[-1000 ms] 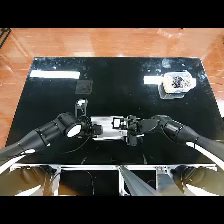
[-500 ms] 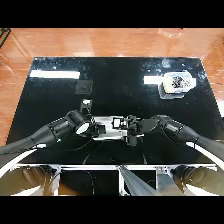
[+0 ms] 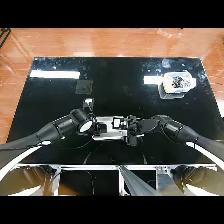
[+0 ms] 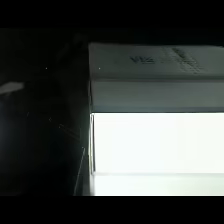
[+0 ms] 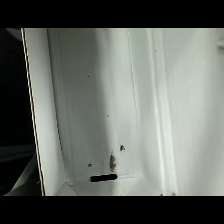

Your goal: Fold the box and place the chain.

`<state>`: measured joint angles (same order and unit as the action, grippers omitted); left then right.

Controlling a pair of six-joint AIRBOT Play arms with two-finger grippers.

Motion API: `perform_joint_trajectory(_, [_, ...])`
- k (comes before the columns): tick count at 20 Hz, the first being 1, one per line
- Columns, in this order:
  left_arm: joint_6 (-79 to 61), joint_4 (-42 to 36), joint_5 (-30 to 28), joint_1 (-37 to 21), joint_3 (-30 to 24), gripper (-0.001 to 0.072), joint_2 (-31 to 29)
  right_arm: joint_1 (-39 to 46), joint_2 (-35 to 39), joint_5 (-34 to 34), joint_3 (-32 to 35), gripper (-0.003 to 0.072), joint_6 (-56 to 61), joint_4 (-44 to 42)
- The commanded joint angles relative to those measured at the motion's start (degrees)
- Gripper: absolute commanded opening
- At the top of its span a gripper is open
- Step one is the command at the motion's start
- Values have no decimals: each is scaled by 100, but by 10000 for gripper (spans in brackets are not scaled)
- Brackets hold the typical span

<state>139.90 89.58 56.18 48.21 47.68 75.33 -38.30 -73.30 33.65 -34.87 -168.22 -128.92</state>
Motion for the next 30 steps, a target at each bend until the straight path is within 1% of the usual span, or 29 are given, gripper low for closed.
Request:
perform_joint_trajectory(1, [4, -7, -15, -2, 13, 292, 48, -2, 0, -2, 2, 299, 0, 0])
perform_joint_trajectory(13, [-22, -28, 59, 4, 13, 289, 79, -2, -2, 0, 2, 299, 0, -2])
perform_joint_trajectory(14, [-37, -26, 79, 4, 13, 223, 76, -2, -2, 0, 2, 299, 2, -2])
perform_joint_trajectory(15, [-39, -26, 83, 2, 13, 199, 76, -2, -2, 0, 2, 299, 0, -2])
perform_joint_trajectory(17, [-37, -26, 66, 2, 13, 189, 76, -2, -2, -2, 2, 299, 2, -4])
perform_joint_trajectory(18, [-52, -26, 61, 2, 13, 95, 76, -2, 0, -2, 2, 299, 2, -4])
perform_joint_trajectory(19, [-116, -26, 44, 4, 13, 21, 76, -2, 0, 0, 2, 300, 4, -4])
perform_joint_trajectory(26, [-190, -129, 2, 2, 46, 26, 74, -2, -2, 0, 2, 299, 17, -7])
perform_joint_trajectory(27, [-192, -151, 7, 4, 101, 81, 72, -2, -2, 0, 2, 299, 50, -7])
perform_joint_trajectory(29, [-157, -52, 164, 0, 223, 390, 72, -2, -2, 2, 2, 300, 109, -4])
perform_joint_trajectory(30, [-157, 55, 299, 0, 280, 486, 72, -2, -2, 2, 2, 300, 109, -4])
